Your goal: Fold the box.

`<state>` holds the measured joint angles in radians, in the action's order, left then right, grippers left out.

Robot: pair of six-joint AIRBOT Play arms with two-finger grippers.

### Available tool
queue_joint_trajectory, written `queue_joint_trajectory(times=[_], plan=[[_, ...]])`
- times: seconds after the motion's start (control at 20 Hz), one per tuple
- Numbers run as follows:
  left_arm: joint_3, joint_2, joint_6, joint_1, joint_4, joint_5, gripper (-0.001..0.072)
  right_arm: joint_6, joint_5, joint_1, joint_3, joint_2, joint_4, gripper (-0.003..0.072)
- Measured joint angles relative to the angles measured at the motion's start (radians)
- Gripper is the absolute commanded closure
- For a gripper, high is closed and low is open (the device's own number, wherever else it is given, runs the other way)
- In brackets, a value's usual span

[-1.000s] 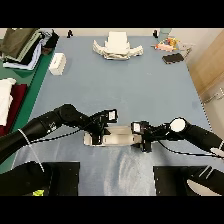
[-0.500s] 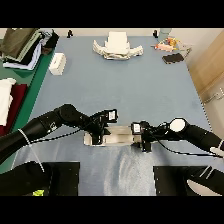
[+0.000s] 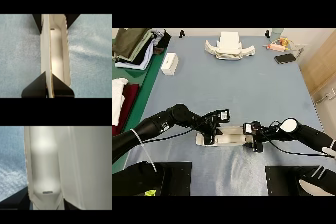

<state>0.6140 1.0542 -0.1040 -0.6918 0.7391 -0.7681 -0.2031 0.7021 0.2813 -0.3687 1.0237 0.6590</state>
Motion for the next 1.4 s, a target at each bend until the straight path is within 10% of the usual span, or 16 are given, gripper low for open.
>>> queue_joint_trajectory(times=[0.75,0.85,1.35,1.4], plan=[[0.000,0.000,0.000,0.002,-0.042,0.005,0.0683,0.000,-0.003,0.000,0.000,0.000,0.000,0.0246],[-0.002,0.002,0.000,0.000,-0.050,0.008,0.0278,0.000,-0.004,0.000,0.000,0.000,0.000,0.0246],[0.002,-0.116,-0.424,0.004,0.173,-0.089,0.0285,0.000,-0.008,0.000,0.000,0.000,0.000,0.0245],[0.002,-0.148,-0.525,0.004,0.234,-0.132,0.0386,0.000,-0.008,0.000,0.000,0.000,0.000,0.0246]])
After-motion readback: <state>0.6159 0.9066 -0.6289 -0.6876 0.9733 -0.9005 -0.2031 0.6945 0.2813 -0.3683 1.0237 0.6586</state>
